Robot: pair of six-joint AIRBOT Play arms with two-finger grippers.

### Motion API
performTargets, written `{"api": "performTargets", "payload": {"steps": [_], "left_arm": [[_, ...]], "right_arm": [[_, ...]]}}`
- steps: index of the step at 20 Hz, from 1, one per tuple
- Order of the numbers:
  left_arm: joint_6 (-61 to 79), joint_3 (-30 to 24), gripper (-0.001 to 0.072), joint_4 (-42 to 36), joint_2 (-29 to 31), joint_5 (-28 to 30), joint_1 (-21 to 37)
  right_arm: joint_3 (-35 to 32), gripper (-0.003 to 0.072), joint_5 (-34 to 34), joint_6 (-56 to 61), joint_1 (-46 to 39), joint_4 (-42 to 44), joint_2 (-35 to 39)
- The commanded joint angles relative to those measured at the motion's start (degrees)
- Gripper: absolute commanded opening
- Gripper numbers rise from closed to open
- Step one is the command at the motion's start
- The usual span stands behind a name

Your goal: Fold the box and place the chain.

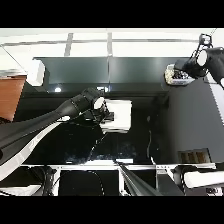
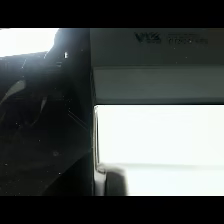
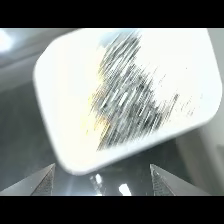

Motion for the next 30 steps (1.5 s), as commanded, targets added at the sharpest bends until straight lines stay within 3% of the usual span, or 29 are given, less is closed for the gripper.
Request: {"api": "performTargets", "payload": {"steps": [1,2,5,10,11,13,14,19,24,30], "left_arm": [[0.02,0.00,0.0024,0.00,0.00,-0.15,0.02],[0.02,0.00,0.0024,0.02,0.00,-0.15,0.02],[0.02,0.00,0.0024,0.02,0.00,-0.17,0.02],[0.02,0.00,0.0024,0.00,0.00,-0.22,0.02],[0.02,0.00,0.0024,0.00,0.00,-0.22,0.02],[0.02,0.00,0.0024,0.02,0.00,-0.17,0.02],[0.02,0.00,0.0024,0.02,0.00,-0.17,0.02],[0.02,0.00,0.0024,0.02,0.00,-0.15,0.02],[0.02,0.00,0.0024,0.02,0.00,-0.17,0.02],[0.02,0.00,0.0024,0.02,0.00,-0.15,0.02]], "right_arm": [[16.61,0.0656,6.84,-0.22,-5.57,6.69,-15.32],[20.35,0.0544,9.16,-0.20,-6.14,8.37,-18.60],[25.55,0.0544,12.22,-0.17,-6.69,10.23,-23.78],[25.70,0.0543,9.44,-0.17,-6.91,10.19,-25.66],[25.70,0.0459,8.76,-0.20,-6.88,10.32,-25.75],[25.75,0.0135,9.09,-0.26,-6.93,10.34,-25.75],[26.45,0.0019,10.32,-0.44,-7.10,10.34,-25.75],[33.14,0.0015,16.92,-9.55,-7.39,10.49,-21.77],[33.11,0.0014,19.21,-18.97,-7.39,13.68,-5.03],[33.11,0.0011,19.41,-21.46,-5.84,15.63,13.79]]}}
